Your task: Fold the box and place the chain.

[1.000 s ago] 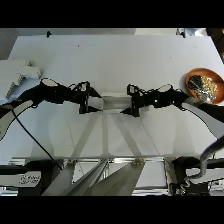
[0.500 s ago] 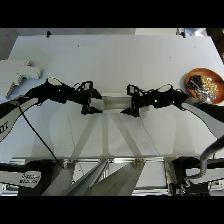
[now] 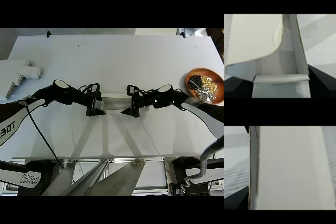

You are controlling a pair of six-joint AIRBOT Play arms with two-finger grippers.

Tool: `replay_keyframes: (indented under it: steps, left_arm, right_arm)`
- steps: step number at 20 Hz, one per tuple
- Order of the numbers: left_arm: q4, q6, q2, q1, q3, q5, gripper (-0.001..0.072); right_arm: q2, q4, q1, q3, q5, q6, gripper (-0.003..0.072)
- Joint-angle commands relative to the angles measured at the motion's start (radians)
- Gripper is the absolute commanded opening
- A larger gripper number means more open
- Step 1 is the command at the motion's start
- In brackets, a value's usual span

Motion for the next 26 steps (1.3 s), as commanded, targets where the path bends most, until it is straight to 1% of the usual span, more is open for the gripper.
replay_keyframes:
  steps: [1, 3, 4, 26]
  left_arm:
    - [0.003, -0.025, -0.008, -0.022, 0.002, 0.047, 0.0687]
    - [0.005, -0.024, -0.008, -0.024, 0.002, 0.047, 0.0451]
    - [0.008, -0.024, -0.008, -0.025, 0.002, 0.047, 0.0389]
    - [0.008, -0.024, -0.007, -0.025, 0.002, 0.042, 0.0395]
  right_arm:
    - [0.0, 0.001, 0.0, 0.001, -0.002, 0.002, 0.0515]
    - [0.0, 0.001, 0.0, 0.001, -0.002, 0.002, 0.0515]
    - [0.0, 0.001, 0.0, 0.001, -0.002, 0.002, 0.0515]
    - [0.0, 0.002, 0.001, 0.001, -0.002, 0.002, 0.0514]
